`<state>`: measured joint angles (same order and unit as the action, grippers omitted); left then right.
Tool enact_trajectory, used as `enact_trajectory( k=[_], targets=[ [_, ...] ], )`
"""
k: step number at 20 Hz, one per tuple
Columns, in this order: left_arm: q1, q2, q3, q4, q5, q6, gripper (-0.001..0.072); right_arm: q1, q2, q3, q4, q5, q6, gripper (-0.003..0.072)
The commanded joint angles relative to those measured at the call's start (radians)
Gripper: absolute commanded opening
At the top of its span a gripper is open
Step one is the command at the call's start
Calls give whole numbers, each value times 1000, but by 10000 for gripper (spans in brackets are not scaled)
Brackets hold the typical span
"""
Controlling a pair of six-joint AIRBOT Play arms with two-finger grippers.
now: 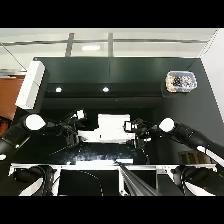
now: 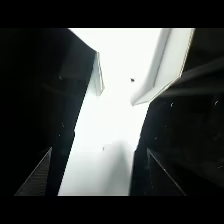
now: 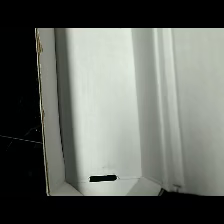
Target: Fold the box and place the chain.
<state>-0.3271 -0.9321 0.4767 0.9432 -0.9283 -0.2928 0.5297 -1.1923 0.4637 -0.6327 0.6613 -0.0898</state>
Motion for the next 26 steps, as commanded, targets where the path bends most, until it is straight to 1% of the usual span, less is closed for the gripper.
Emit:
enact_trajectory(
  k=[1, 3, 5, 8, 12, 16, 20, 22, 23, 24, 25, 26],
  targets=[
    [-21, -72, 23, 16, 15, 35, 705, 1, 0, 0, 0, 0, 0, 433],
    [-23, -94, 38, 2, 18, 55, 700, 1, 0, 0, 0, 0, 0, 433],
    [-22, -115, 38, -42, 18, 163, 700, 1, 0, 0, 0, 0, 0, 433],
    [-23, -128, 38, -123, 20, 244, 699, 1, 0, 0, 0, 0, 0, 433],
    [-26, -130, 38, -126, 28, 245, 699, 1, 0, 0, 0, 0, 0, 433],
    [-82, -138, 38, -141, 42, 246, 698, 1, 0, 0, 0, 0, 0, 433],
    [-157, -153, 38, -141, 113, 241, 693, 1, 0, 0, 0, 0, 0, 433],
    [-181, -153, 38, -141, 123, 241, 678, 1, 0, 0, 0, 0, 0, 433],
    [-183, -153, 38, -142, 126, 241, 602, 1, 0, 0, 0, 0, 0, 434],
    [-182, -153, 38, -142, 128, 241, 463, 1, 0, 0, 0, 0, 0, 433],
    [-182, -153, 38, -142, 128, 241, 350, 1, 0, 0, 0, 0, 0, 434],
    [-183, -153, 38, -143, 128, 241, 265, 1, 0, 0, 0, 0, 0, 433]
  ],
)
